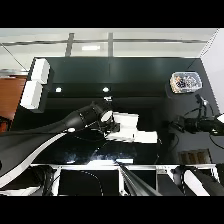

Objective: Fold the box and place the chain.

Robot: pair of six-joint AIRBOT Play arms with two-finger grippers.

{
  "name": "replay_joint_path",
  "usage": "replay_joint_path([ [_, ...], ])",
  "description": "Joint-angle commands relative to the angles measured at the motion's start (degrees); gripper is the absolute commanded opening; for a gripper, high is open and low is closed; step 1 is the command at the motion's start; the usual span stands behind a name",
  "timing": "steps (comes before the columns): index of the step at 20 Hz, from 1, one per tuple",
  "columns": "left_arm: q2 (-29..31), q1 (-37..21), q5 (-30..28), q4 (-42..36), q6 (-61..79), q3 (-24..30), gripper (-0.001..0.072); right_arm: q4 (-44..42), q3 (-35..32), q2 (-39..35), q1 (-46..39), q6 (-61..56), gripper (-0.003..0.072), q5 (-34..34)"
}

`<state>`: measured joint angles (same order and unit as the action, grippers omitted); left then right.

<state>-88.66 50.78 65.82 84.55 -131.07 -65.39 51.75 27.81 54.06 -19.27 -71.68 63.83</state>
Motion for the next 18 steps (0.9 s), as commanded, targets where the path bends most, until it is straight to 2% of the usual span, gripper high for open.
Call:
replay_joint_path([
  [1,0.0,-0.46,-1.14,-1.49,0.07,-0.04,0.0027,0.92,-0.9,5.53,2.03,-2.93,0.0011,5.03],
  [5,0.0,-0.52,-1.25,-2.1,0.11,-0.04,0.0027,0.24,-1.53,10.54,8.39,-1.6,0.0011,5.4],
  [9,0.0,-0.52,-1.27,-2.1,0.13,-0.04,0.0026,-7.32,-1.53,14.01,11.96,3.45,0.0011,3.85],
  [13,0.0,-0.52,-1.25,-2.1,0.17,-0.04,0.0027,-14.8,-1.53,14.91,12.5,11.28,0.0012,4.5],
  [18,0.0,-0.5,-1.01,-2.1,1.03,-0.04,0.0027,-19.28,-1.51,14.91,12.5,19.71,0.0012,9.51],
])
